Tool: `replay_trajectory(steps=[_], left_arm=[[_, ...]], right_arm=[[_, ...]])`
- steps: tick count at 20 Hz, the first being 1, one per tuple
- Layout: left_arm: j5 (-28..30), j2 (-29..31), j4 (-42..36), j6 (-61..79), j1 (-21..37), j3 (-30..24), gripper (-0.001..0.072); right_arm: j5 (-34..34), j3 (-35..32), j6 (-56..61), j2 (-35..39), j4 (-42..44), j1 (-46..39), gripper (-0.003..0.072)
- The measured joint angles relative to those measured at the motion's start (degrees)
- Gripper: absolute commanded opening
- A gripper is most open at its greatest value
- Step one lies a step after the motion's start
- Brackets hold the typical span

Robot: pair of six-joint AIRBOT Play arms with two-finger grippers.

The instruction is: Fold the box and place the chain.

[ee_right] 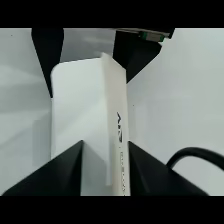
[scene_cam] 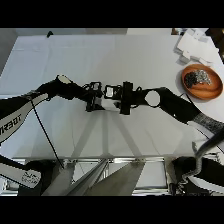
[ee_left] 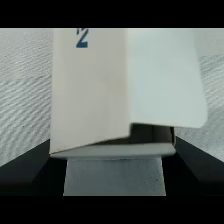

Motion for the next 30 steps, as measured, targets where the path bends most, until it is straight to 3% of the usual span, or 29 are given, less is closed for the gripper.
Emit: replay_trajectory(steps=[22,30], left_arm=[[0.04,0.00,0.00,0.02,0.00,0.00,0.0278],[0.02,0.00,0.07,0.24,0.00,0.00,0.0278]], right_arm=[[-6.99,-2.93,6.08,-0.48,-8.37,0.07,0.0313],[-1.09,-3.52,6.54,-0.85,-8.00,0.33,0.0315]])
